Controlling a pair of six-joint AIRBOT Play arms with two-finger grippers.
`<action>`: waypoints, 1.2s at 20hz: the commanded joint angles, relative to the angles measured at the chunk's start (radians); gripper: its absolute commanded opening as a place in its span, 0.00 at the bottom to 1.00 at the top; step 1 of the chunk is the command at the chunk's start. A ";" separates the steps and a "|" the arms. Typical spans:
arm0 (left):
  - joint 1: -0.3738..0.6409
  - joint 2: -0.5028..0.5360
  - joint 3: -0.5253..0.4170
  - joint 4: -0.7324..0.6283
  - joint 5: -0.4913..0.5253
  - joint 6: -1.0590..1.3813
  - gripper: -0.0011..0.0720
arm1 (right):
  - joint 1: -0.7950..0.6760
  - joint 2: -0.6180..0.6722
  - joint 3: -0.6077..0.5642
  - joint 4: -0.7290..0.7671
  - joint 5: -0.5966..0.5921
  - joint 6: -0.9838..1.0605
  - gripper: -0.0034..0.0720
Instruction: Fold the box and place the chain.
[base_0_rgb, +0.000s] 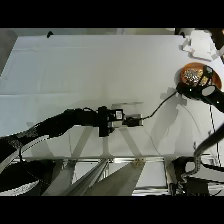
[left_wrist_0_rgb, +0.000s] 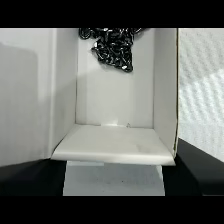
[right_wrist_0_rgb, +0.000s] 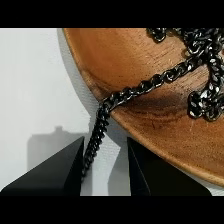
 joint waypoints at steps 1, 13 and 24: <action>0.000 0.000 0.000 0.000 0.000 0.000 0.20 | 0.039 -0.039 0.008 0.045 -0.064 0.000 0.33; 0.000 0.000 0.000 0.000 0.000 0.000 0.20 | 0.050 0.357 0.014 0.068 0.151 -0.168 0.07; 0.000 0.000 0.000 0.000 0.000 0.000 0.20 | 0.050 1.015 0.030 0.354 0.352 -0.240 0.07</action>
